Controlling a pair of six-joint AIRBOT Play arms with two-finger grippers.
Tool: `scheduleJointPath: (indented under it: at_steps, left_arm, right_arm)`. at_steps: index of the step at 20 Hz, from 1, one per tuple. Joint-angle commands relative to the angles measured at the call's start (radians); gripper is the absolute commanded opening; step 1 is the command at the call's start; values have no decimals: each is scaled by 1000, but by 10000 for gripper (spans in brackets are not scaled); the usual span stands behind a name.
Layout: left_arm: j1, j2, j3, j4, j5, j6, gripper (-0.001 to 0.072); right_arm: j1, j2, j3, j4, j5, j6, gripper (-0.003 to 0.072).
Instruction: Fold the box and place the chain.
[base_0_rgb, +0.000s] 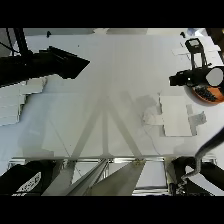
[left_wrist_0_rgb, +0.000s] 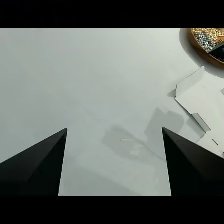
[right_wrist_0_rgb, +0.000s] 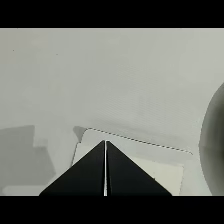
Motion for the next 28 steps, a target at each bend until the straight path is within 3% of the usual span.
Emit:
scheduleJointPath:
  at_steps: [1,4,5,7,14,18,23,24,25,28]
  left_arm:
    - [0,0,1,0,0,0,649]
    - [0,0,1,0,0,0,649]
    - [0,0,1,0,0,0,649]
    - [0,0,1,0,0,0,649]
    - [0,0,1,0,0,0,649]
    - [0,0,1,0,0,0,649]
    - [0,0,1,0,0,0,649]
    - [0,0,1,0,0,0,649]
    - [0,0,1,0,0,0,649]
    - [0,0,1,0,0,0,649]
  right_arm:
    - [0,0,1,0,-8,1,7]
    - [0,0,1,0,-7,1,9]
    - [0,2,2,-5,8,0,49]
    - [-1,15,5,-61,70,1,286]
    - [-8,65,35,-503,435,72,345]
    - [-169,90,34,-436,462,61,345]
    - [-447,143,30,-99,465,-173,353]
    - [-469,142,24,-73,462,-194,401]
    - [-476,142,10,-83,453,-193,480]
    - [-475,130,-61,-140,424,-192,491]
